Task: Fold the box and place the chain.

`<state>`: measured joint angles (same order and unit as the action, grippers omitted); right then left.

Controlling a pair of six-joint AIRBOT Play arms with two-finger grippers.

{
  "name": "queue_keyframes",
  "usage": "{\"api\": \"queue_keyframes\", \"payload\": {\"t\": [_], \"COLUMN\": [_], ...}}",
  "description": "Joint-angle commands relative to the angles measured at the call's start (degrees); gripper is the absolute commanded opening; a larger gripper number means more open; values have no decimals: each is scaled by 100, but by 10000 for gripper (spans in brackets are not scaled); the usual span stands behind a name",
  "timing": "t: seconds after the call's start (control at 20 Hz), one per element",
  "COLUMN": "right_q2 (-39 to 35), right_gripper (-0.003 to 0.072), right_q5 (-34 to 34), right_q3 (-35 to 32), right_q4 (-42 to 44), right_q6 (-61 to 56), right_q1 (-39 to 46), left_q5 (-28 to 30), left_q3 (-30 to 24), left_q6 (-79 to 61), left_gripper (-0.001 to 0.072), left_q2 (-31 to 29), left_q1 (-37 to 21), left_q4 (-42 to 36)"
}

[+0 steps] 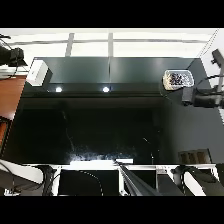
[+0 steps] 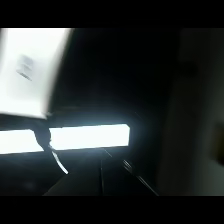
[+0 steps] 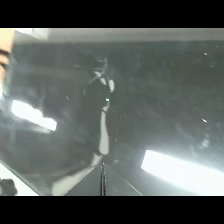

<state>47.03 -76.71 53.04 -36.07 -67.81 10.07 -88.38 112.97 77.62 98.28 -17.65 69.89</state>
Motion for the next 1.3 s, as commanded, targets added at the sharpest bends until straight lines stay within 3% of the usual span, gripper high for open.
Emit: {"api": "queue_keyframes", "payload": {"t": [0.0,0.15,0.3,0.4,0.55,0.65,0.95,1.25], "right_q2": [-442,-1346,-2179,-2365,-2361,-2361,-2365,-2365], "right_gripper": [13,12,13,13,13,16,16,16], "right_q5": [-660,-199,721,1340,2253,2361,2227,2229], "right_q3": [511,310,-557,-1451,-2483,-2627,-2625,-2625], "right_q4": [-1362,-2636,-3040,-2977,-3018,-3069,-3023,-3023], "right_q6": [-315,-645,-767,-855,-844,-844,-848,-848], "right_q1": [-4,-7,-7,-7,-7,-7,-7,-7], "left_q5": [-199,1700,3018,3497,3797,3838,3501,3567], "left_q3": [-1349,-3829,-6218,-7530,-8701,-8929,-8935,-8935], "left_q6": [142,142,166,262,295,295,378,378], "left_gripper": [27,28,28,28,28,29,31,31], "left_q2": [-1692,-3866,-5803,-6878,-7807,-8046,-8052,-8052], "left_q1": [446,1060,1681,1978,2024,1985,1982,1982], "left_q4": [-243,-308,-310,-308,-258,-166,-361,-396]}}
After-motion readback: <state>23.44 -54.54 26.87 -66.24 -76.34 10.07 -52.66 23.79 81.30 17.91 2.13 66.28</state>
